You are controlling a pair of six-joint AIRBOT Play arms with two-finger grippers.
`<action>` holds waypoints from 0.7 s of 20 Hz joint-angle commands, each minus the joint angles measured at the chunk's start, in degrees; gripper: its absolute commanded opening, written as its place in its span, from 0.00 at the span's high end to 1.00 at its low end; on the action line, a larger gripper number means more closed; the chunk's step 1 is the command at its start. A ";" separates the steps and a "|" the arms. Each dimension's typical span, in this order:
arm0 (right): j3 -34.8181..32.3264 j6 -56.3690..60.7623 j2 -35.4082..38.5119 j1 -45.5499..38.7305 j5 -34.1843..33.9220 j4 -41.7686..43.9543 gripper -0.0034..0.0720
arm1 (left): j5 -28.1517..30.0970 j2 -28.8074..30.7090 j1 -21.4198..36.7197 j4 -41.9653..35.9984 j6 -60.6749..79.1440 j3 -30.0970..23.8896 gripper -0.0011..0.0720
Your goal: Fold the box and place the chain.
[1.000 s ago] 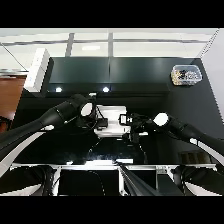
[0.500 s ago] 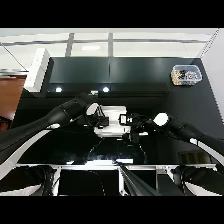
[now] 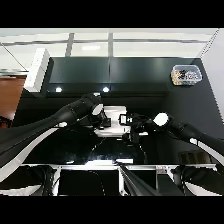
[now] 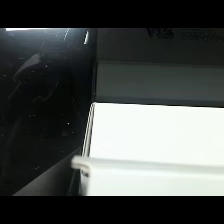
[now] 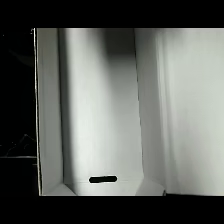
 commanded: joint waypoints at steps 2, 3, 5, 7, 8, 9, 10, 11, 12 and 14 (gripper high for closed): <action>-0.02 0.02 0.00 0.02 0.00 0.02 0.66 | -1.16 -0.13 -0.04 0.46 -0.37 0.07 0.61; -0.02 0.02 0.00 0.02 0.00 0.02 0.66 | -1.03 -0.13 -0.07 1.07 -0.39 0.07 0.58; -0.02 0.02 0.00 0.02 0.00 0.02 0.66 | -0.85 -0.13 -0.13 1.51 -0.61 0.07 0.57; -0.02 0.02 0.00 0.02 0.00 0.02 0.66 | -0.72 -0.13 -0.11 1.51 -1.07 0.02 0.59; -0.02 0.02 0.00 0.02 0.00 0.02 0.66 | -0.68 -0.13 -0.09 1.49 -1.29 -0.11 0.59; -0.02 0.02 0.00 0.02 0.00 0.04 0.66 | -0.70 -0.13 -0.11 1.49 -1.29 -0.24 0.59; -0.02 0.02 0.00 0.02 0.00 0.02 0.66 | -0.70 -0.13 -0.09 1.46 -1.29 -0.42 0.59; -0.02 0.02 0.00 0.02 0.00 0.02 0.66 | -0.50 -0.13 -0.07 1.44 -1.33 -0.57 0.59; -0.02 0.02 0.00 0.02 0.00 0.02 0.66 | -0.24 -0.13 -0.07 1.01 -1.31 -0.57 0.59; -0.02 0.02 0.00 0.02 0.00 0.02 0.66 | 1.05 -0.13 -0.02 -0.74 -1.29 -0.57 0.59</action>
